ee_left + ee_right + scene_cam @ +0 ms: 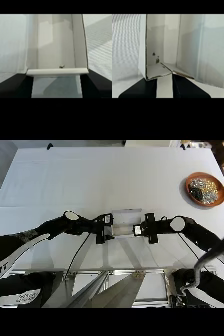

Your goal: Fold the box and place the chain.

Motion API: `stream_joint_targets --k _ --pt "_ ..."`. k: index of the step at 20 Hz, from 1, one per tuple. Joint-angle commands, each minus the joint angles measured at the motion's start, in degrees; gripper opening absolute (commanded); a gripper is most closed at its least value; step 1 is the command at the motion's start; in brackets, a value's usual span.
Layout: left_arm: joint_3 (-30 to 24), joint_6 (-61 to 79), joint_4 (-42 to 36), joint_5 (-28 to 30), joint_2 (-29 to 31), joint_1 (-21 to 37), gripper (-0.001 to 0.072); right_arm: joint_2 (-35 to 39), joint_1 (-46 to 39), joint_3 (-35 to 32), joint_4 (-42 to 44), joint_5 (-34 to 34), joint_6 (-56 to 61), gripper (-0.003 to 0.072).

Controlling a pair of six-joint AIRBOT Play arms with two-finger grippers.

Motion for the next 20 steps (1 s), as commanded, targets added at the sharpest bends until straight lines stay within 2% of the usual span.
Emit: stream_joint_targets --k 1,6,11,13,17,20 --pt "0.04 0.13 -0.02 0.02 0.0 -0.02 0.0209 -0.04 0.17 0.07 -3.65 -2.56 0.11 0.0178" --pt "0.04 0.13 -0.02 0.02 0.0 -0.02 0.0209 -0.02 0.11 0.07 -7.39 -2.51 0.11 0.0179" --pt "0.04 0.13 -0.02 0.04 0.0 -0.02 0.0209 -0.02 -1.22 0.2 -7.61 -2.23 0.11 0.0181" --pt "0.04 0.13 -0.02 0.04 0.0 -0.02 0.0209 -0.04 -1.55 1.36 -6.58 0.33 0.11 0.0181" --pt "0.04 0.13 -0.02 0.04 0.0 -0.02 0.0209 -0.09 -1.51 2.43 0.74 3.08 0.07 0.0181" --pt "0.04 0.13 -0.02 0.02 0.0 -0.02 0.0209 -0.09 -1.49 2.43 1.11 5.4 0.07 0.0181"
